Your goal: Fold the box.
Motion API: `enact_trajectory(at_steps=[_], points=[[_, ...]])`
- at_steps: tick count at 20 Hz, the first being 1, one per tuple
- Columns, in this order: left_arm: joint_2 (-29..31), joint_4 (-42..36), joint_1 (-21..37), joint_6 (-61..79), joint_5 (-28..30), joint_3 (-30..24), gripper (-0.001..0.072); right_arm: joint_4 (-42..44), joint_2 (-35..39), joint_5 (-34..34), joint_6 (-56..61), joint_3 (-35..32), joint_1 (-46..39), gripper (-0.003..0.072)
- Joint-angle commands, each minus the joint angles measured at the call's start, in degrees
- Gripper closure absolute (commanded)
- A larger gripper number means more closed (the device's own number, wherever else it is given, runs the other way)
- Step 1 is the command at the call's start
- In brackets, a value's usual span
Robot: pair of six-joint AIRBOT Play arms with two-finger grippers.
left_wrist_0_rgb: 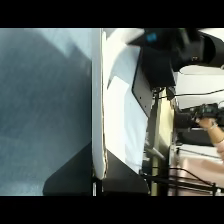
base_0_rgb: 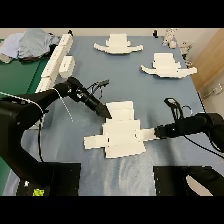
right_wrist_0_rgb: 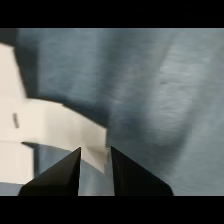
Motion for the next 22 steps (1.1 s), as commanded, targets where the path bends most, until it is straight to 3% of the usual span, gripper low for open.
enact_trajectory(at_steps=[1,3,5,10,12,16,22], points=[[4.2,-0.5,-1.0,8.3,-0.2,0.1,0.0698,-17.4,-0.4,1.1,12.2,3.8,-0.7,0.0382],[8.2,0.7,-2.4,11.5,2.5,-0.2,0.0700,-17.4,-0.5,2.6,13.6,6.3,-0.6,0.0382],[13.6,2.5,-4.2,13.4,9.9,-2.4,0.0700,-17.3,-0.5,5.1,17.7,8.4,-0.6,0.0382],[28.6,2.8,-9.8,25.0,30.8,-17.1,0.0700,-14.7,-1.3,10.1,20.6,9.6,-0.6,0.0382],[32.5,2.7,-12.4,31.6,35.9,-22.7,0.0697,-13.1,-2.6,10.1,20.6,9.6,-0.6,0.0382],[31.8,2.7,-16.1,32.5,39.7,-27.8,0.0695,-10.1,-5.7,10.5,20.6,9.6,-0.6,0.0382],[30.2,2.5,-16.9,32.3,40.6,-28.3,0.0694,-9.4,-6.5,10.5,20.5,9.6,-0.6,0.0383]])
